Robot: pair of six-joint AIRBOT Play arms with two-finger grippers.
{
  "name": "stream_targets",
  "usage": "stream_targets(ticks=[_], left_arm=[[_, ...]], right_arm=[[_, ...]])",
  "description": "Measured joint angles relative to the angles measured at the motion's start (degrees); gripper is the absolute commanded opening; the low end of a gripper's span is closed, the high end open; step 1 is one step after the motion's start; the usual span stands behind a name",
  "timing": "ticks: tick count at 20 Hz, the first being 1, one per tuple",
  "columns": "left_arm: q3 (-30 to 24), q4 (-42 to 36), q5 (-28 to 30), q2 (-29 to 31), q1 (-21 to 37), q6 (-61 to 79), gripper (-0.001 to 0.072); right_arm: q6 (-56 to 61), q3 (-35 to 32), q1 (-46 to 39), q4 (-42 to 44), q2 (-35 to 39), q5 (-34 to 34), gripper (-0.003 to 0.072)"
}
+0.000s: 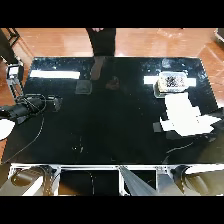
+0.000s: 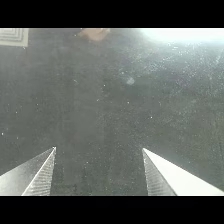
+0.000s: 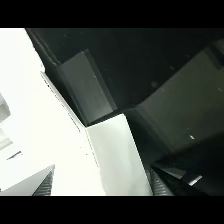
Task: Fold the box and place the chain.
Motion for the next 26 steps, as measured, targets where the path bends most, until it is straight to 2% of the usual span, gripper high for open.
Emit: stream_targets(ticks=[11, 12, 13, 18, 19, 20, 21, 23, 24, 26], left_arm=[[0.0, 0.0, 0.0, 0.0, 0.0, 0.0, 0.0635], [0.0, 0.0, 0.0, 0.0, 0.0, 0.0, 0.0635], [0.0, 0.0, 0.0, 0.0, 0.0, 0.0, 0.0635], [0.0, 0.0, 0.0, 0.0, 0.0, 0.0, 0.0634], [0.0, 0.0, 0.0, 0.0, 0.0, 0.0, 0.0634], [0.0, 0.0, 0.0, 0.0, 0.0, 0.0, 0.0634], [0.0, 0.0, 0.0, 0.0, 0.0, 0.0, 0.0634], [0.0, 0.2, 0.0, 0.0, 0.0, 0.0, 0.0634], [0.0, 0.2, 0.0, 0.0, 0.0, 0.0, 0.0634], [0.0, 0.3, 0.0, 0.0, 0.0, 0.0, 0.0634]], right_arm=[[-3.1, 3.8, 0.0, 1.2, -1.8, 1.2, 0.0696], [-3.4, 3.8, 0.0, 1.6, -2.1, 1.1, 0.0566], [-3.7, 3.9, 0.2, 1.7, -2.5, 1.2, 0.0488], [-4.5, 4.0, 1.5, 2.0, -3.6, 0.8, 0.0466], [-4.7, 4.0, 1.8, 2.0, -3.7, 0.5, 0.0336], [-4.7, 4.0, 2.1, 1.7, -3.8, 0.6, 0.0165], [-4.7, 4.0, 2.3, 1.2, -3.9, 0.7, 0.0117], [-4.8, 4.0, 2.5, 1.5, -3.9, -1.0, 0.0114], [-4.8, 4.0, 2.6, 1.7, -3.9, -1.5, 0.0021], [-4.9, 4.0, 2.7, 2.6, -3.9, -2.7, 0.0018]])
